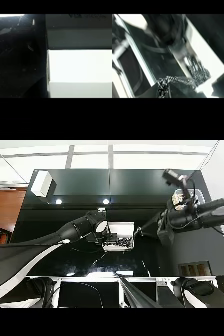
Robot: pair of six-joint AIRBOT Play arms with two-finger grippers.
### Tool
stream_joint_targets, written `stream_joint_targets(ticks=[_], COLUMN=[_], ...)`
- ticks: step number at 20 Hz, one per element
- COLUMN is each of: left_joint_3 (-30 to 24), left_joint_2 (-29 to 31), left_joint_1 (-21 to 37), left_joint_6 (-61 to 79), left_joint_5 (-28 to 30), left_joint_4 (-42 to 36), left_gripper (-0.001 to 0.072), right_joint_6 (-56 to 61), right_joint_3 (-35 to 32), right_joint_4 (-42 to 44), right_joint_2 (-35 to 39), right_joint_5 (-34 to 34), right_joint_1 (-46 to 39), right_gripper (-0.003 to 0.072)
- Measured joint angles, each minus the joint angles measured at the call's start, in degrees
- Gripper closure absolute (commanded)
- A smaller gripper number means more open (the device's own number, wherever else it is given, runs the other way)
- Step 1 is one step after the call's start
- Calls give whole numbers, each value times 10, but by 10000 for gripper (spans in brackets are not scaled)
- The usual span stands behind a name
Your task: Fold the box and place the chain.
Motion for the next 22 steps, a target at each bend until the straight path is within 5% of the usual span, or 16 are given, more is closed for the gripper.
stream_joint_targets(ticks=[6, 15, 22], left_joint_3=[0, 0, 0], left_joint_2=[0, 0, 0], left_joint_1=[0, 0, 0], left_joint_6=[0, 0, 0], left_joint_5=[0, 0, 0], left_joint_4=[0, 0, 0], left_gripper=[682, 681, 682], right_joint_6=[13, 32, 38], right_joint_3=[6, -170, -198], right_joint_4=[28, 11, 7], right_joint_2=[0, -32, -63], right_joint_5=[-40, -177, -222], right_joint_1=[-1, 36, 56], right_gripper=[674, 673, 669])
